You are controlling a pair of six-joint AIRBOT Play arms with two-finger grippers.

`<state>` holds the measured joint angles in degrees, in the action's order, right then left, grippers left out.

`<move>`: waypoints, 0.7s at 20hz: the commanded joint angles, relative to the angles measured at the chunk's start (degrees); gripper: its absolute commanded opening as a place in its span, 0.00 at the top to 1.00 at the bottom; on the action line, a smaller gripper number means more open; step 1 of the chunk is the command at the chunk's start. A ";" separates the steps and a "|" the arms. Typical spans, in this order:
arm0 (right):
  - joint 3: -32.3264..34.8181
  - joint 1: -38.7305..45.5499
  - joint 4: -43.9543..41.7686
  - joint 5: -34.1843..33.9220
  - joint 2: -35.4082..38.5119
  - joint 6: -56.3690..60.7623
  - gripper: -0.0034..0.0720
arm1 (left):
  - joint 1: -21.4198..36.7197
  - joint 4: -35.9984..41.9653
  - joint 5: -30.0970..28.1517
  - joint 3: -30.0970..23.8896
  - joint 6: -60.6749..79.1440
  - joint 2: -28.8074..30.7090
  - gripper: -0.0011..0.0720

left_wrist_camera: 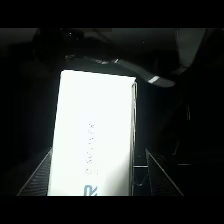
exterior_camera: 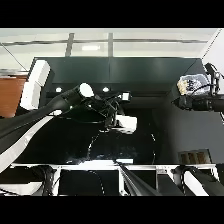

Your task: Fold the box and place the chain.

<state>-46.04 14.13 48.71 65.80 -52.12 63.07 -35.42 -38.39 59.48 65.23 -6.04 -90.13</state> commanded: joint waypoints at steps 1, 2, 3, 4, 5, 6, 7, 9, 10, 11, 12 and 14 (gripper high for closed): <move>-0.07 0.04 0.02 -0.28 0.04 -0.35 0.93 | -0.17 0.09 2.54 1.07 -0.46 -1.29 0.03; -0.07 0.04 0.04 -0.33 0.04 -0.37 0.93 | -0.22 0.09 2.56 1.07 -0.46 -1.29 0.03; -0.07 0.04 0.07 -0.33 0.04 -0.46 0.93 | -0.35 0.02 2.54 1.07 -0.46 -1.29 0.03; -0.07 0.04 0.07 -0.35 0.04 -0.52 0.94 | -0.59 -0.04 2.43 1.07 -0.44 -1.29 0.03; -0.07 0.04 0.09 -0.46 0.04 -0.52 0.93 | -0.83 -0.37 2.14 1.07 -0.37 -1.29 0.03; -0.07 0.04 0.09 -0.50 0.04 -0.52 0.94 | -1.09 -0.70 1.64 1.07 -0.09 -1.29 0.02; -0.07 0.04 0.20 -0.52 0.04 -0.52 0.93 | -1.40 -0.74 0.79 1.07 0.00 -1.29 0.02; -0.07 0.04 0.35 -0.48 0.04 -0.50 0.93 | -1.36 -0.59 0.20 1.44 0.00 -1.29 0.02; -0.07 0.04 0.44 -0.46 0.04 -0.50 0.93 | -1.16 -0.61 0.37 1.95 -0.02 -1.14 0.02; -0.07 0.04 0.44 -0.46 0.04 -0.52 0.93 | -1.09 -0.63 0.68 2.49 -0.02 -0.96 0.02; -0.07 0.04 0.44 -0.48 0.04 -0.50 0.93 | -1.01 -0.63 0.70 3.02 -0.02 -0.70 0.02; -0.07 0.04 0.44 -0.48 0.04 -0.52 0.93 | -0.90 -0.63 0.72 3.98 -0.24 -0.52 0.02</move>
<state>-46.04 14.13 49.08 65.32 -52.12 62.57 -36.45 -39.05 60.20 68.03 -6.22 -90.96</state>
